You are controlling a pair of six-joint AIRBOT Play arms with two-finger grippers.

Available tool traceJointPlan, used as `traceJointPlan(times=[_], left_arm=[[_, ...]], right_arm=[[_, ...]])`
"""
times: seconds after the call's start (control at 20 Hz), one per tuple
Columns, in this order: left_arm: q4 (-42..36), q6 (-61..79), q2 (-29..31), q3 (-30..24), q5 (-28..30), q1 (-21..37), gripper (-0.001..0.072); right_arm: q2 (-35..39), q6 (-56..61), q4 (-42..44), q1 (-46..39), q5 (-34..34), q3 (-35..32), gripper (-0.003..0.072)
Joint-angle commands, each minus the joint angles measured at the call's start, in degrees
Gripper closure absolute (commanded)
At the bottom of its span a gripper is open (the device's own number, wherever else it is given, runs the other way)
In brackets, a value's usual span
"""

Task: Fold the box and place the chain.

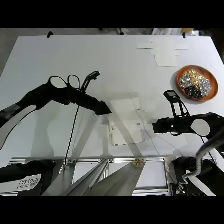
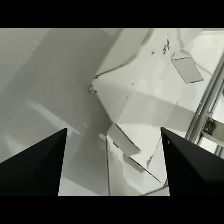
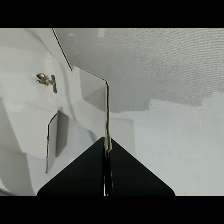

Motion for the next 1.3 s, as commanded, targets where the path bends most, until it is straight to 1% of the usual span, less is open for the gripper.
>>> traceJointPlan(times=[0.0, 0.1, 0.25, 0.3, 0.4, 0.45, 0.5, 0.55, 0.6, 0.65, 0.8, 0.9, 0.95, 1.0, 1.05, 1.1, 1.15, 1.25], left_arm=[[-6.7, 7.0, -6.6, 0.0, -1.2, -0.4, 0.0074], [-8.7, 9.6, -8.3, 0.0, 0.2, -2.4, 0.0077], [-8.6, 11.9, -9.2, 0.0, 2.1, -5.4, 0.0090], [-8.6, 12.3, -9.4, 0.0, 1.9, -5.8, 0.0129], [-8.3, 13.1, -9.4, 0.0, 1.2, -5.7, 0.0235], [-7.9, 13.1, -9.4, 0.0, 1.0, -5.7, 0.0336], [-7.4, 13.7, -9.4, 0.0, 0.7, -5.7, 0.0467], [-6.7, 15.2, -9.4, 0.0, -0.1, -5.7, 0.0532], [-6.0, 16.7, -9.4, 0.0, -0.8, -5.7, 0.0636], [-5.6, 18.3, -9.4, 0.0, -1.0, -5.7, 0.0706], [-5.6, 23.6, -9.1, 0.0, -0.3, -5.8, 0.0707], [-5.6, 27.7, -8.3, 0.0, 0.8, -5.8, 0.0708], [-5.6, 30.4, -7.4, 0.0, 1.2, -5.8, 0.0708], [-5.6, 33.1, -6.4, 0.0, 1.8, -5.8, 0.0708], [-5.6, 36.7, -5.0, 0.0, 2.4, -5.8, 0.0708], [-5.6, 39.0, -3.6, 0.0, 2.9, -5.8, 0.0708], [-5.6, 40.0, -2.1, 0.0, 3.2, -5.8, 0.0709], [-4.1, 39.8, 0.8, -0.1, 3.1, -5.8, 0.0713]], right_arm=[[0.0, 0.1, 0.1, 0.1, 0.0, 0.0, 0.0670], [0.1, 0.1, 0.1, 0.2, 0.0, 0.0, 0.0670], [0.1, 0.1, 0.1, 0.2, -0.1, 0.0, 0.0670], [0.0, 0.1, 0.1, 0.2, -0.1, 0.0, 0.0670], [0.1, 0.1, 0.1, 0.1, -0.1, 0.0, 0.0670], [0.0, 0.1, 0.1, 0.2, -0.1, 0.0, 0.0670], [0.1, 0.1, 0.1, 0.2, -0.1, 0.0, 0.0670], [0.1, 0.1, 0.1, 0.1, -0.1, 0.0, 0.0670], [0.0, 0.1, 0.1, 0.1, -0.1, 0.0, 0.0670], [0.0, 0.1, 0.1, 0.1, -0.1, 0.0, 0.0670], [0.1, 0.1, 0.6, 0.2, 0.0, 0.0, 0.0670], [0.1, -0.5, 2.5, 0.1, 0.1, 0.0, 0.0666], [0.2, -0.5, 3.6, 0.1, 0.1, 0.0, 0.0628], [0.4, -0.5, 4.7, 0.1, 0.2, 0.4, 0.0525], [0.7, -0.5, 5.6, 0.1, 0.6, 1.2, 0.0443], [1.3, -0.5, 6.2, 0.1, 1.3, 2.6, 0.0394], [2.3, -0.5, 6.1, 0.1, 1.9, 4.3, 0.0380], [5.2, -0.6, 5.1, 0.1, 3.1, 7.4, 0.0380]])
